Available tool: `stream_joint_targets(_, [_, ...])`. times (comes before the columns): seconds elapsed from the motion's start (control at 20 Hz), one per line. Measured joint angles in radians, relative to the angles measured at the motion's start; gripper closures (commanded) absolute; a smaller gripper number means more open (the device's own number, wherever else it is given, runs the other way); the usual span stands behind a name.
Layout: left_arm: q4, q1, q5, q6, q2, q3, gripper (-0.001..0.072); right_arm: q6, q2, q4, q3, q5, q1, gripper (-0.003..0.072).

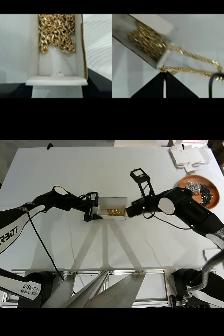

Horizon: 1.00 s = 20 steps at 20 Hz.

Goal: Fold the box and place the chain.

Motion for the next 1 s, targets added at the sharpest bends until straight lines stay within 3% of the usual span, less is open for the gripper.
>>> stream_joint_targets(0.35, [0.0, 0.0, 0.0, 0.0, 0.0, 0.0, 0.0374, -0.232, -0.008, 0.319, 0.0, -0.298, 0.0, 0.0682])
stream_joint_targets(0.7, [0.0, 0.0, 0.0, 0.0, 0.0, 0.0, 0.0374, -0.454, -0.042, 0.603, 0.004, -0.428, 0.024, 0.0681])
stream_joint_targets(1.0, [0.0, 0.0, 0.0, 0.0, 0.0, 0.0, 0.0374, -0.536, -0.097, 0.661, 0.011, -0.473, 0.055, 0.0653])
